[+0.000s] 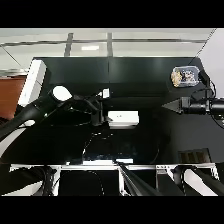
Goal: Fold the box and place the chain.
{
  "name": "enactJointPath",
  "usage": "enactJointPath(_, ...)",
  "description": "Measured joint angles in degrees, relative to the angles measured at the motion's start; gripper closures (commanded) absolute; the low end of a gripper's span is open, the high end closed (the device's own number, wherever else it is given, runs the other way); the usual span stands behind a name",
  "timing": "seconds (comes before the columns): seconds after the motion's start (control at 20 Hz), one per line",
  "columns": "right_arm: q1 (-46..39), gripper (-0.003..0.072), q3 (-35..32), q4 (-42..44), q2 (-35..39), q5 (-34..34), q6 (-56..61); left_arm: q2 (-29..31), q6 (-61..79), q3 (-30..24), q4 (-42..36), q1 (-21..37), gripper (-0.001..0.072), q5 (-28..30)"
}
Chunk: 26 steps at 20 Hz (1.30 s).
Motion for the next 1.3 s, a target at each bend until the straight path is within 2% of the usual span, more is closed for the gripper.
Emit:
enactJointPath(0.3, -0.3, 0.0673, 0.0, 0.0, 0.0, -0.6, -0.2, -9.1, -6.5, 7.9, -3.0, -4.5, 0.0002, 2.9)
enactJointPath(0.55, -0.4, 0.0672, 0.0, 0.0, 0.0, -0.7, -0.6, -14.3, -10.1, 11.6, -3.5, -5.7, 0.0003, 1.4)
enactJointPath(1.3, -0.4, 0.0673, 0.0, -1.2, 0.0, -1.8, -0.9, -16.5, -13.3, 12.7, -1.9, -6.6, 0.0003, -1.2)
